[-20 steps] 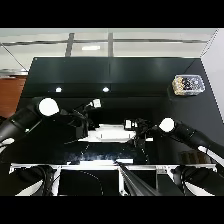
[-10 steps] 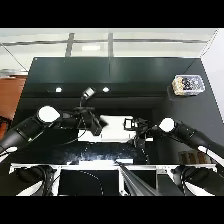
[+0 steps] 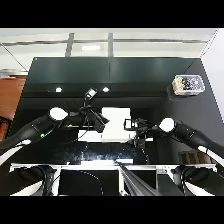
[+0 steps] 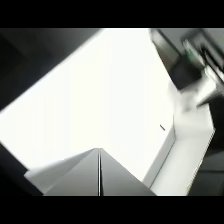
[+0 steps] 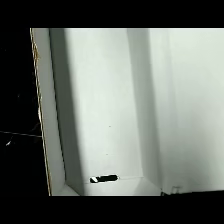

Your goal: Fold the box and place the chain.

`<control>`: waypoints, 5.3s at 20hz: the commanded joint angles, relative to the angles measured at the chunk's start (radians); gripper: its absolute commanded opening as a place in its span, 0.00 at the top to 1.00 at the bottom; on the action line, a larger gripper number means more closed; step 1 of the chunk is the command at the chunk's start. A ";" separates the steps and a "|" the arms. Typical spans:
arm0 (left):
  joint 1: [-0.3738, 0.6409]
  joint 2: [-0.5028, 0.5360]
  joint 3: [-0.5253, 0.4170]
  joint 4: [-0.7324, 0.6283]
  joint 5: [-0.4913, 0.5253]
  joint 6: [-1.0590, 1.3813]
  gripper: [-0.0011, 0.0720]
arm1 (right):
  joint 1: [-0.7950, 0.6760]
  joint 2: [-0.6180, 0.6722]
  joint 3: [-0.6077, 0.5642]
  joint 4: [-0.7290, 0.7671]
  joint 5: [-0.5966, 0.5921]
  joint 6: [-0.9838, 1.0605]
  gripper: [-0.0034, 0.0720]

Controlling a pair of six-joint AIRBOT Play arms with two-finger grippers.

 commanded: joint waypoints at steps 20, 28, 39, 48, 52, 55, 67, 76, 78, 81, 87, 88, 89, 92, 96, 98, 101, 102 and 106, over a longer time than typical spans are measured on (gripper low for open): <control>0.274 0.284 0.055 0.568 -0.552 0.067 0.00 | 0.001 0.000 0.000 0.000 0.000 0.001 0.78; 0.077 0.170 -0.048 0.619 -0.285 0.419 0.03 | 0.001 0.000 0.000 0.000 0.000 0.001 0.78; -0.015 0.077 -0.049 0.485 -0.147 0.419 0.52 | 0.001 0.000 0.000 0.001 0.000 0.001 0.78; -0.019 0.072 -0.051 0.275 -0.118 0.419 0.54 | 0.001 0.000 0.000 0.001 0.000 0.001 0.78; -0.019 0.068 -0.051 0.253 -0.138 0.417 0.54 | 0.001 0.000 0.000 0.001 0.000 0.001 0.78; -0.019 0.069 -0.051 0.272 -0.139 0.413 0.62 | 0.001 0.000 0.000 0.001 0.000 0.001 0.78; -0.019 0.066 -0.051 0.295 -0.159 0.412 0.41 | 0.001 0.000 0.000 0.001 0.000 0.001 0.78; 0.002 0.085 -0.022 0.439 -0.214 0.318 0.95 | 0.001 0.000 0.000 0.002 0.000 0.001 0.78; 0.074 0.140 0.027 0.602 -0.286 0.053 0.95 | 0.001 0.000 0.000 0.001 0.000 0.001 0.78; 0.267 0.274 0.048 0.678 -0.346 -0.120 0.95 | 0.001 0.000 0.000 0.001 -0.001 0.001 0.78; 0.708 0.305 0.002 0.685 -0.478 -0.721 0.95 | 0.001 0.000 0.000 0.018 -0.001 0.001 0.78; 0.750 0.293 -0.041 0.663 -0.473 -0.893 0.95 | 0.001 0.000 0.000 0.030 -0.001 0.001 0.78; 0.774 0.270 -0.082 0.613 -0.494 -0.937 0.94 | 0.001 0.000 0.000 0.036 -0.001 0.001 0.78; 0.782 0.157 -0.181 0.482 -0.570 -0.844 0.94 | 0.001 0.000 0.000 0.037 -0.001 0.000 0.78; 0.759 0.046 -0.226 0.382 -0.500 -0.761 0.95 | 0.001 0.000 0.000 0.035 -0.001 0.000 0.78; 0.702 0.035 -0.226 0.321 -0.447 -0.745 0.95 | 0.001 0.000 0.000 0.035 -0.001 0.000 0.78; 0.579 0.004 -0.225 0.298 -0.396 -0.744 0.95 | 0.001 0.000 0.000 0.035 -0.002 0.000 0.78; 0.553 -0.010 -0.224 0.275 -0.393 -0.734 0.95 | 0.001 0.000 0.000 0.035 -0.001 0.000 0.78; 0.534 -0.027 -0.224 0.204 -0.405 -0.647 0.95 | 0.001 0.000 0.000 0.035 -0.001 0.000 0.78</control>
